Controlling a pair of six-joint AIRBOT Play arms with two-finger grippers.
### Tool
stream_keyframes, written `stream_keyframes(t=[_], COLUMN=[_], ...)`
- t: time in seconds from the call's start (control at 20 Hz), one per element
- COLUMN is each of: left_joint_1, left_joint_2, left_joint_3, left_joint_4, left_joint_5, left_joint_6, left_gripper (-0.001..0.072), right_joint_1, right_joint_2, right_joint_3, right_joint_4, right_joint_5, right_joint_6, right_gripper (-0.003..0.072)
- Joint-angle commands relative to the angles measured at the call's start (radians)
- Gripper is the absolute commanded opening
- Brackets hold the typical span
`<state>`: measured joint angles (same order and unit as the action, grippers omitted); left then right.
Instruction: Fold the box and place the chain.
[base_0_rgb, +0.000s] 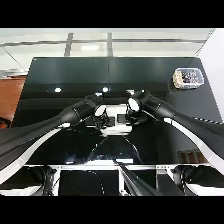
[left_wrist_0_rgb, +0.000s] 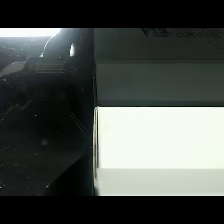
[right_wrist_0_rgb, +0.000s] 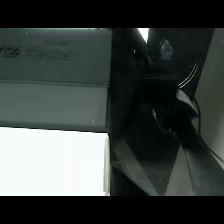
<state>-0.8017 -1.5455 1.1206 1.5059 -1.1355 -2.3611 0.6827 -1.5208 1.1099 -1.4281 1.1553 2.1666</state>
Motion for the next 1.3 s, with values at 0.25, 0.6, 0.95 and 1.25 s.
stream_keyframes(t=[0.25,0.6,0.95,1.25], left_joint_1=[0.001,0.001,0.001,0.001], left_joint_2=[-0.001,-0.001,-0.001,-0.001], left_joint_3=[0.0,0.0,0.0,0.0], left_joint_4=[0.003,0.003,0.003,0.003], left_joint_5=[-0.002,0.0,0.0,-0.001], left_joint_6=[0.001,0.001,0.001,0.001], left_gripper=[0.003,0.003,0.003,0.003], right_joint_1=[0.001,0.001,0.001,0.001], right_joint_2=[-0.001,-0.006,-0.008,-0.016], right_joint_3=[0.0,0.0,0.0,-0.002], right_joint_4=[-0.005,-0.002,0.026,0.014], right_joint_5=[0.009,-0.015,-0.033,-0.013], right_joint_6=[0.014,0.013,-0.017,-0.017], right_gripper=[0.0165,0.0282,0.028,0.0067])
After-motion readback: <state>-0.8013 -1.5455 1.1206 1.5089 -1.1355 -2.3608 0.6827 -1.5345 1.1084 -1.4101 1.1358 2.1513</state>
